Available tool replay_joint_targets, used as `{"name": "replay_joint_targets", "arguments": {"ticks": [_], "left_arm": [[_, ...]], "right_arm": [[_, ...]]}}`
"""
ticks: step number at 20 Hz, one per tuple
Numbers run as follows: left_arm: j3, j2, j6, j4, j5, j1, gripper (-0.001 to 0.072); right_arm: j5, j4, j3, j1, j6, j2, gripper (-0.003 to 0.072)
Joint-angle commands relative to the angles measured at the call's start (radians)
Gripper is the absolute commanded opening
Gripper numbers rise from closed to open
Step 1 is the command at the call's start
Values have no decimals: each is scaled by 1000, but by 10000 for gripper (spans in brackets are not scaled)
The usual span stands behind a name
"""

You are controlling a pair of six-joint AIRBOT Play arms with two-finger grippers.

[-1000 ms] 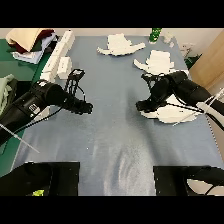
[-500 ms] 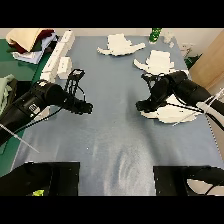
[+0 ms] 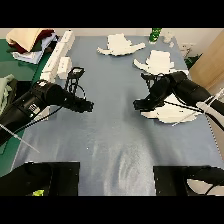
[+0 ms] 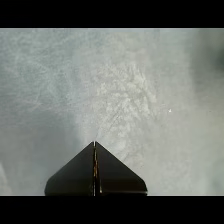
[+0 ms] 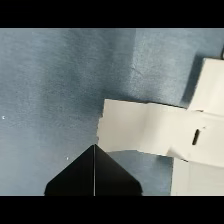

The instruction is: Fold the box.

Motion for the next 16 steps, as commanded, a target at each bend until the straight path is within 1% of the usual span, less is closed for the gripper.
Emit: {"name": "replay_joint_targets", "arguments": {"ticks": [1, 2, 3, 4, 5, 6, 7, 8, 9, 10, 11, 12, 13, 14, 16], "left_arm": [[-1, 0, 0, -24, 64, -2, 13], [-1, -2, 0, -30, 89, -2, 13], [0, -2, 0, -30, 112, -2, 13], [-1, -3, 0, -31, 131, -2, 13], [-1, -3, -1, -32, 154, -2, 14], [-1, -3, -1, -39, 175, -2, 14], [-1, -3, -1, -45, 190, -2, 15], [-1, -3, -1, -64, 201, -2, 15], [0, -3, 0, -85, 212, -2, 15], [0, -3, 0, -105, 233, -2, 15], [0, -3, 0, -110, 254, -2, 14], [0, -3, 0, -112, 279, -2, 14], [0, -3, 0, -121, 292, -2, 14], [0, -2, 0, -128, 291, -2, 15], [0, -3, 0, -150, 275, -2, 14]], "right_arm": [[71, 50, 1, 0, 127, -4, 3], [93, 35, 3, -1, 200, -4, 3], [83, -34, 32, -16, 192, -5, 3], [-4, -127, 89, -47, 174, -5, 3], [-125, -235, 169, -101, 165, -6, 21], [-216, -330, 249, -171, 139, -7, 91], [-279, -392, 327, -266, 106, -8, 121], [-303, -404, 386, -374, 59, -11, 122], [-335, -385, 435, -500, -29, -26, 121], [-364, -353, 460, -627, -89, -51, 121], [-373, -317, 461, -740, -98, -81, 132], [-373, -253, 460, -855, -100, -124, 261], [-372, -162, 460, -949, -124, -169, 310], [-372, -39, 460, -1036, -190, -215, 310], [-369, 213, 462, -1159, -375, -289, 310]]}}
